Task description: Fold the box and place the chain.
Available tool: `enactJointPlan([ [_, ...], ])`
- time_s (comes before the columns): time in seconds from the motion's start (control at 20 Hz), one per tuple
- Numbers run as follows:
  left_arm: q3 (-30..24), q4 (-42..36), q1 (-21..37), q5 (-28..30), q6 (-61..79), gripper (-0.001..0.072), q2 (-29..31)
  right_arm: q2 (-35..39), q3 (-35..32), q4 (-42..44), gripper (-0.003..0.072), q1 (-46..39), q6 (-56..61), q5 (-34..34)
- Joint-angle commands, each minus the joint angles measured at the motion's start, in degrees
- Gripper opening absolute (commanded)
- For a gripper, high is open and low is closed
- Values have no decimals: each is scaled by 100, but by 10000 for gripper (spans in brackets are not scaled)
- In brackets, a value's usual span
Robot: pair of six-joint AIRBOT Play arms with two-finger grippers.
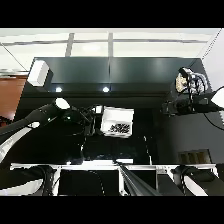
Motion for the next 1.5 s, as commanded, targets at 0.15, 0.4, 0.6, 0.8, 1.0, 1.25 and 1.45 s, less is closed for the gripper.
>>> enactJointPlan([
  [0.15,20,-2,-179,15,9,405,-7,-11,-157,96,273,31,2,-400],
  [0.4,20,0,-179,61,9,401,-7,-654,-330,1558,701,597,-249,-2081],
  [0.6,20,0,-179,101,2,401,-4,-1757,44,2413,698,1185,-1432,-2426],
  [0.8,20,0,-179,98,-17,401,-4,-1799,240,2380,698,1438,-3945,-1054],
  [1.0,20,0,-179,98,-17,401,-4,-1672,428,2133,698,1473,-4791,59],
  [1.25,20,0,-179,81,-17,401,-4,-1676,92,1928,698,1956,-5941,-376],
  [1.45,20,0,-179,50,-17,401,-4,-1679,-120,1888,698,2238,-6135,-973],
])
